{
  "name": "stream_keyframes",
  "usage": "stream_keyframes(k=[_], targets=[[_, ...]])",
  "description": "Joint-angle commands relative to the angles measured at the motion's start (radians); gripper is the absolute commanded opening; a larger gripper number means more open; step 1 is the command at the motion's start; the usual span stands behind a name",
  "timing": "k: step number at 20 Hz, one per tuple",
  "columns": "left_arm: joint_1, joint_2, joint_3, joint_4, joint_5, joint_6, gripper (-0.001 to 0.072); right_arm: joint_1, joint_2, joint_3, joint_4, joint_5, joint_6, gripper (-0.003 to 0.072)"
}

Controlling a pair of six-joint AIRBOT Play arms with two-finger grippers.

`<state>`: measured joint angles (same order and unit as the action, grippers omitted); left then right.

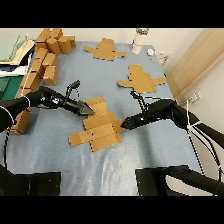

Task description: Fold the box.

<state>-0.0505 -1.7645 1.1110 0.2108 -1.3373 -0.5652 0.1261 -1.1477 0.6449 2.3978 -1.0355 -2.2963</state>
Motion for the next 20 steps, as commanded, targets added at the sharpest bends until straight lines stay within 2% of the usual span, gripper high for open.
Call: stream_keyframes(k=[1,2,4,8,20], targets=[[0.0,-0.001,0.008,0.007,-0.001,0.001,0.0307,0.001,0.0,0.0,-0.001,0.0,0.0,0.0004],[0.0,-0.001,0.012,0.02,-0.001,0.001,0.0295,0.001,0.0,0.0,-0.001,0.0,0.0,0.0004],[-0.008,-0.001,0.021,0.055,-0.002,0.0,0.0115,0.001,0.0,0.0,-0.001,0.0,0.0,0.0005],[-0.037,-0.001,0.035,0.064,0.01,0.002,0.0119,0.001,0.0,0.0,-0.001,0.007,0.0,0.0004],[-0.035,-0.001,0.039,0.082,0.021,0.001,0.011,0.001,0.0,0.0,-0.001,0.007,0.0,0.0005]])
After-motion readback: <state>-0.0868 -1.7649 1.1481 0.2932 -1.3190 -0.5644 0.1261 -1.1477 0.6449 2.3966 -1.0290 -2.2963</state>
